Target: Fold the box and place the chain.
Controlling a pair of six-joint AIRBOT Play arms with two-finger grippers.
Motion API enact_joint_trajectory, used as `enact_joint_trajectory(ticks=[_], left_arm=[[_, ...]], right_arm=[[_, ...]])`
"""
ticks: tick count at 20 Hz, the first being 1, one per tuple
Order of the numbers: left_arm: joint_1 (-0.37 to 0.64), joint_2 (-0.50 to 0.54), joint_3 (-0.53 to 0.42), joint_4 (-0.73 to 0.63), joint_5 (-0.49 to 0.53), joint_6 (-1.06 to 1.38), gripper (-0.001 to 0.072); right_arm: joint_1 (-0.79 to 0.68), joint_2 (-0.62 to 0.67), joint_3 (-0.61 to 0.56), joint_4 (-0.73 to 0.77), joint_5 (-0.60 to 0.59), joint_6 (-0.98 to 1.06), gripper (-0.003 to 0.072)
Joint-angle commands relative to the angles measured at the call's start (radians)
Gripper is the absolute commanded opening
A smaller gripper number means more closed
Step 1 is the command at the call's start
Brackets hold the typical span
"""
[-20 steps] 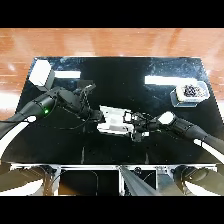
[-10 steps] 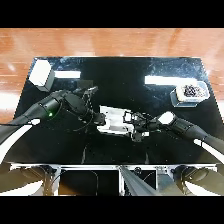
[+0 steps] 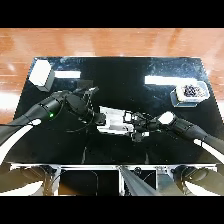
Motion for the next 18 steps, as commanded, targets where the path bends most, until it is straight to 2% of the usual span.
enact_joint_trajectory(ticks=[1,2,9,16,17,18], left_arm=[[-0.014,-0.001,0.001,0.011,-0.009,-0.041,0.046],[-0.024,-0.001,0.005,0.035,-0.011,-0.073,0.0432],[-0.171,-0.002,0.089,0.412,-0.021,-0.43,0.0431],[-0.207,-0.052,0.095,0.445,0.002,-0.488,0.0415],[-0.211,-0.052,0.096,0.446,-0.012,-0.494,0.0407],[-0.211,-0.052,0.097,0.447,-0.019,-0.496,0.0361]], right_arm=[[0.0,0.0,0.0,0.001,0.0,0.0,0.0435],[0.001,0.0,0.0,0.001,0.0,0.0,0.0435],[0.0,0.0,0.0,0.001,0.0,0.0,0.0435],[0.0,0.0,0.0,0.001,0.0,0.0,0.0435],[0.0,0.0,0.0,0.001,0.0,0.0,0.0435],[0.0,0.0,0.0,0.001,0.0,0.0,0.0434]])
